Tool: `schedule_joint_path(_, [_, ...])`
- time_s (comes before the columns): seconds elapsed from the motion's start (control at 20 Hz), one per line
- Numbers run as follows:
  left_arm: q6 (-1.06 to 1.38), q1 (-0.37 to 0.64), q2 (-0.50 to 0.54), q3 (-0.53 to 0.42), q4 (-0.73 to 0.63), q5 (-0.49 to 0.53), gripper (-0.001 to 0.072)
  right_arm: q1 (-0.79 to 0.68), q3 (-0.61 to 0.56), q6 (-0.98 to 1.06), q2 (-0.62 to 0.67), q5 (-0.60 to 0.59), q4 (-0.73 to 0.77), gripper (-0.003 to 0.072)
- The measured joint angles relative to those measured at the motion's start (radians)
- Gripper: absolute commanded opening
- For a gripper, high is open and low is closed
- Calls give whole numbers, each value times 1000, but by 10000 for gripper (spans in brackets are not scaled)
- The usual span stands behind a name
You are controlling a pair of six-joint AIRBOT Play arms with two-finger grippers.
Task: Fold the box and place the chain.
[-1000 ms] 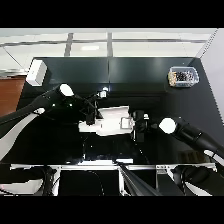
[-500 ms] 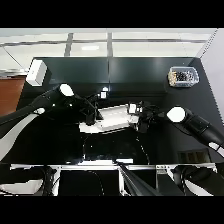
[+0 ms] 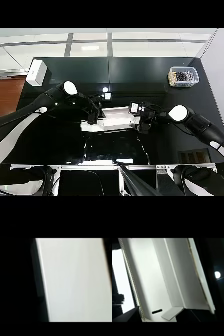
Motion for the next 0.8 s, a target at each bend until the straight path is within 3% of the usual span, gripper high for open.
schedule_joint_path(0.3, [3,-24,-3,12,53,1,25,-30,-4,-48,-40,44,91,704])
schedule_joint_path(0.8, [0,-29,-3,13,66,1,25,-53,-27,-293,-141,89,233,703])
